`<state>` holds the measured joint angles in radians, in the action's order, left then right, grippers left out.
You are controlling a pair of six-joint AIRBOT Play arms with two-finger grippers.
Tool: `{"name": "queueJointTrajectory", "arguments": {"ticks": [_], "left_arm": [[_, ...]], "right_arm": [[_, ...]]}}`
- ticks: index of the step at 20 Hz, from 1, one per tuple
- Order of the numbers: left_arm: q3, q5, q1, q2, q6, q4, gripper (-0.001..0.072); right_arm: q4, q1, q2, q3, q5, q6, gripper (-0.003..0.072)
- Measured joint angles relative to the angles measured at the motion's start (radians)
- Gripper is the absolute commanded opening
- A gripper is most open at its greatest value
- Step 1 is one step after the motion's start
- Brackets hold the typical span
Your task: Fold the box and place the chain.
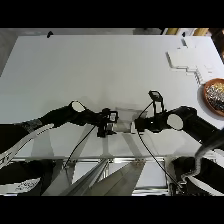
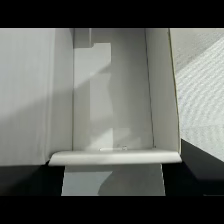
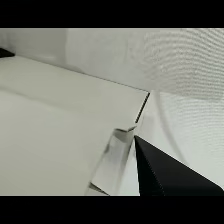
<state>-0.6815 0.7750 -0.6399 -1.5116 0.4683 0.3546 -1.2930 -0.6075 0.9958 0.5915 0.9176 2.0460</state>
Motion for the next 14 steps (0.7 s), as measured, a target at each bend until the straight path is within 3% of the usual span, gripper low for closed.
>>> {"name": "queueJointTrajectory", "arguments": {"ticks": [9,11,14], "left_arm": [[0.0,0.001,0.0,0.0,0.002,0.001,0.0402],[0.0,0.001,0.0,0.0,0.002,0.001,0.0402],[0.0,0.001,0.0,0.0,0.002,0.001,0.0402]], "right_arm": [[-0.127,-0.119,0.092,0.049,0.021,0.215,0.033],[-0.149,-0.136,0.096,0.05,0.018,0.267,0.0272],[-0.19,-0.165,0.1,0.052,0.018,0.324,0.027]]}}
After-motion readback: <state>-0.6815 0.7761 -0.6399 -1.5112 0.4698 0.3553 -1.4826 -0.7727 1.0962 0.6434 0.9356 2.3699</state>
